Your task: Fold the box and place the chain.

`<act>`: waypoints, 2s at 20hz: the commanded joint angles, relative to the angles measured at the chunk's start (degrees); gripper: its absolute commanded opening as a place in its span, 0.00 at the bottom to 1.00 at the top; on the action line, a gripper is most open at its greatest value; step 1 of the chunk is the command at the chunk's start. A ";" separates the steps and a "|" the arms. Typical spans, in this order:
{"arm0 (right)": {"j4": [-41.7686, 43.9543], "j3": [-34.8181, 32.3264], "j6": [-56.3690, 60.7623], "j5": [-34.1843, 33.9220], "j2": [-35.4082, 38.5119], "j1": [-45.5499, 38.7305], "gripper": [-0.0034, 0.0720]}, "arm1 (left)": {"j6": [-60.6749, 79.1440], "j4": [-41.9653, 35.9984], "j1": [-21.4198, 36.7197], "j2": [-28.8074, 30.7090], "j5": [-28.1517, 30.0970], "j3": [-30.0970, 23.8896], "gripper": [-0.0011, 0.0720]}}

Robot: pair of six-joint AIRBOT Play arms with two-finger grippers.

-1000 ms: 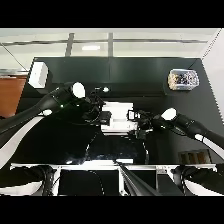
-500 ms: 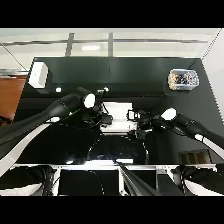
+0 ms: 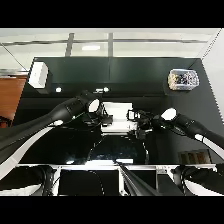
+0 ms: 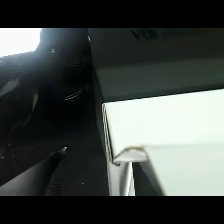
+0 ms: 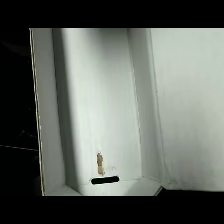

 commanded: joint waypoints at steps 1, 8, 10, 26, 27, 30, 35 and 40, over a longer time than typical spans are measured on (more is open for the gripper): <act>0.02 0.00 0.00 0.00 -0.02 0.07 0.27 | -3.91 1.03 -0.98 -0.28 0.83 0.42 0.64; 0.02 0.00 -0.02 0.00 -0.02 0.04 0.27 | -4.44 2.58 -1.77 -1.44 0.33 1.90 0.64; 0.02 0.00 -0.02 0.00 -0.02 0.07 0.27 | -4.63 2.99 -2.01 -1.53 0.31 1.90 0.62; 0.02 0.00 0.00 0.00 -0.02 0.04 0.27 | -1.33 0.52 -2.45 -2.93 0.59 1.92 0.05; 0.02 0.00 0.00 0.00 -0.02 0.04 0.27 | -1.33 0.59 -2.60 -2.93 0.57 1.92 0.05; 0.02 0.00 0.00 0.00 -0.02 0.07 0.27 | -1.38 0.57 -2.58 -2.91 0.59 1.92 0.40; 0.02 0.00 0.00 0.00 -0.02 0.04 0.27 | -1.36 0.92 -2.51 -2.91 0.28 2.05 0.51; 0.02 0.00 0.00 0.00 -0.02 0.04 0.27 | -1.38 1.44 -2.51 -2.91 0.66 3.76 0.23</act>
